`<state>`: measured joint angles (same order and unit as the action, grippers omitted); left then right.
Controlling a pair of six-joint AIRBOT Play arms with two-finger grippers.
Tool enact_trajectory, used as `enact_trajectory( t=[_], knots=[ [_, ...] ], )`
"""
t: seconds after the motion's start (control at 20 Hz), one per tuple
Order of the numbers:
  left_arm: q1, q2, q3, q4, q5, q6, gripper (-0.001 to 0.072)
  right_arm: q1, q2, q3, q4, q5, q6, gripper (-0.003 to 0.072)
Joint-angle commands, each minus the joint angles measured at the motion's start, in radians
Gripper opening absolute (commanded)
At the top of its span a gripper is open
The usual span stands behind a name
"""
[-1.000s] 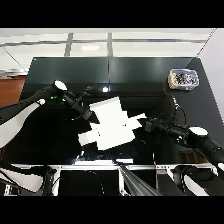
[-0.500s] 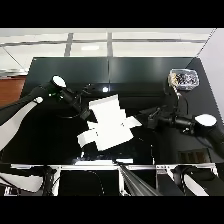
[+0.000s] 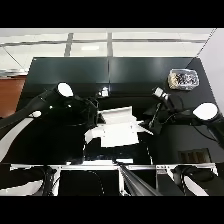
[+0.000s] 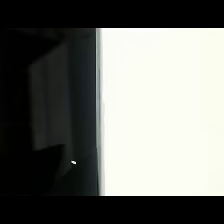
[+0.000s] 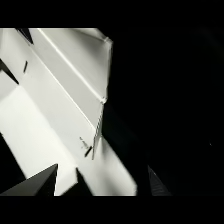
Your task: Fold the box and place the chain.
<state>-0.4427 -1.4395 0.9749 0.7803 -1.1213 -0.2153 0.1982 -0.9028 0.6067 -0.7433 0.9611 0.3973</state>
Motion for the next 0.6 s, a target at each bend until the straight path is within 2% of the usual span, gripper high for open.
enact_trajectory(
  t=[0.0, 0.1, 0.3, 0.35, 0.4, 0.55],
  knots=[
    [-0.051, -0.016, -0.01, 0.017, 0.166, 0.122, 0.003, 0.098, 0.0, -0.027, -0.182, -0.11, -0.01, 0.0609],
    [-0.062, -0.045, -0.01, 0.063, 0.209, 0.123, 0.003, 0.131, 0.0, -0.052, -0.208, -0.121, -0.007, 0.0609],
    [-0.083, -0.057, -0.01, 0.119, 0.196, 0.117, 0.0029, 0.165, 0.0, -0.119, -0.194, -0.121, -0.005, 0.0612],
    [-0.086, -0.057, -0.01, 0.121, 0.2, 0.117, 0.0029, 0.165, 0.0, -0.132, -0.186, -0.116, -0.002, 0.0686],
    [-0.086, -0.057, -0.01, 0.119, 0.203, 0.117, 0.0029, 0.165, 0.0, -0.145, -0.175, -0.115, -0.001, 0.0715],
    [-0.085, -0.057, -0.01, 0.12, 0.202, 0.114, 0.0029, 0.166, 0.0, -0.178, -0.165, -0.118, -0.028, 0.0715]
  ],
)
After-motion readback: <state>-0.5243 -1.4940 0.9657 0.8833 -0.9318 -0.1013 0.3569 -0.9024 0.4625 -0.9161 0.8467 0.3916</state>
